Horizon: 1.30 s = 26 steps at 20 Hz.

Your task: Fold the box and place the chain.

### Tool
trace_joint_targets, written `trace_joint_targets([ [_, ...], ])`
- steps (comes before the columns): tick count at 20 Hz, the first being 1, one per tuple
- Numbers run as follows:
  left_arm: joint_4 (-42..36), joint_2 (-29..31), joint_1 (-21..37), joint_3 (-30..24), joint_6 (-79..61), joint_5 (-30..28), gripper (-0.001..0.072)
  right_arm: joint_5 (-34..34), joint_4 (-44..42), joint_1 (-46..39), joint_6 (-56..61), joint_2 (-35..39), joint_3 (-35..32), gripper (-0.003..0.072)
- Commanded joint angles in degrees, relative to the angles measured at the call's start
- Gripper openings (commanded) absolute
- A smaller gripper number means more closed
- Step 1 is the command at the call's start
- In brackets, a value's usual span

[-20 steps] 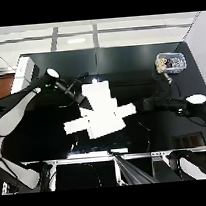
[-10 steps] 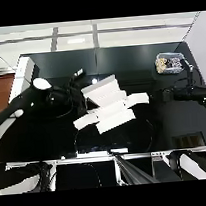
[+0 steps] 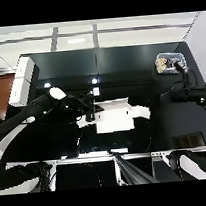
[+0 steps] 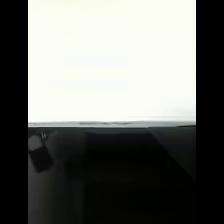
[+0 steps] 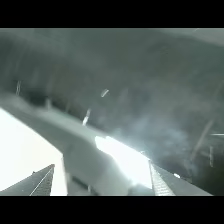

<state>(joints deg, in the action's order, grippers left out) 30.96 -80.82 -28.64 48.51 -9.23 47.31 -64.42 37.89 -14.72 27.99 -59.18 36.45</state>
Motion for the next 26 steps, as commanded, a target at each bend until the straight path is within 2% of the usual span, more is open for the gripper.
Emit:
trace_joint_targets([
  [1, 4.26, -1.66, -1.81, 0.9, -0.98, -6.75, 0.0024, -0.61, 4.04, 7.37, -7.8, 0.0, -2.49, 0.0701],
  [5, 2.67, -3.48, -1.86, 0.9, -0.76, -6.12, 0.0025, 5.73, 4.02, 16.85, -13.14, -0.02, -4.81, 0.0701],
  [10, 2.67, -4.7, -1.84, 0.87, -0.79, -6.14, 0.0025, 10.34, 4.46, 23.8, -20.5, -0.02, -4.94, 0.0701],
  [12, 2.67, -5.03, -1.84, 0.85, -0.79, -6.23, 0.0025, 10.93, 5.42, 26.6, -22.34, -0.02, -4.94, 0.0701],
  [18, 2.67, -5.09, -1.84, 0.87, -0.81, -6.1, 0.0025, 11.08, 17.53, 32.74, -22.75, -0.04, -4.94, 0.0701],
  [26, 2.67, -5.09, -1.84, 0.87, -0.79, -6.08, 0.0025, 9.57, 18.14, 37.11, -23.06, 0.35, -4.39, 0.0701],
])
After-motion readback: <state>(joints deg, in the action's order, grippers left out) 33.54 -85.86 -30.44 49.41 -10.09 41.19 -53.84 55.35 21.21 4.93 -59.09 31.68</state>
